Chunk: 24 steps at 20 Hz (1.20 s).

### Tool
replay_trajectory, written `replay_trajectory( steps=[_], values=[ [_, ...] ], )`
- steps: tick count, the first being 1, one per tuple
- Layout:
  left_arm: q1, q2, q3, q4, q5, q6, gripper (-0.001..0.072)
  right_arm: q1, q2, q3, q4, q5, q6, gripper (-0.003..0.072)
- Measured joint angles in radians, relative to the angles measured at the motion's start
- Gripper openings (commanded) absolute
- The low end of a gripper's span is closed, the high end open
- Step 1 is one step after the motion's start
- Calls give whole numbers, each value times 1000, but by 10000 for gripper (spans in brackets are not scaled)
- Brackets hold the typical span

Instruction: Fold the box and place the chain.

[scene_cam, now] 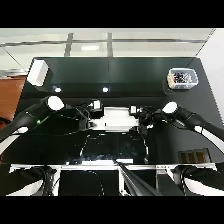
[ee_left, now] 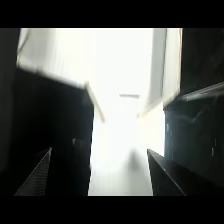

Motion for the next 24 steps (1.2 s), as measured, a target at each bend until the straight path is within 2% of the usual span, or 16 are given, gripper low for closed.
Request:
replay_trajectory(
  steps=[2,3,4,7,8,9,18,24],
  values=[
    [-16,-28,-2,-44,6,15,649,0,0,0,0,0,0,481],
    [-21,-39,-2,-61,5,19,551,0,0,0,0,0,0,481],
    [-24,-47,-3,-72,0,24,502,0,0,0,0,0,0,481],
    [-31,-61,-3,-109,-12,49,458,0,0,0,0,0,0,481],
    [-32,-63,-3,-121,-13,62,318,0,0,0,0,0,0,481],
    [-32,-66,-3,-140,-13,76,225,0,0,0,0,0,0,481],
    [-35,-74,-3,-218,-65,143,217,0,0,0,0,0,0,481],
    [-78,-111,-3,-303,-3,146,217,0,0,0,-2,0,-1,481]
  ],
)
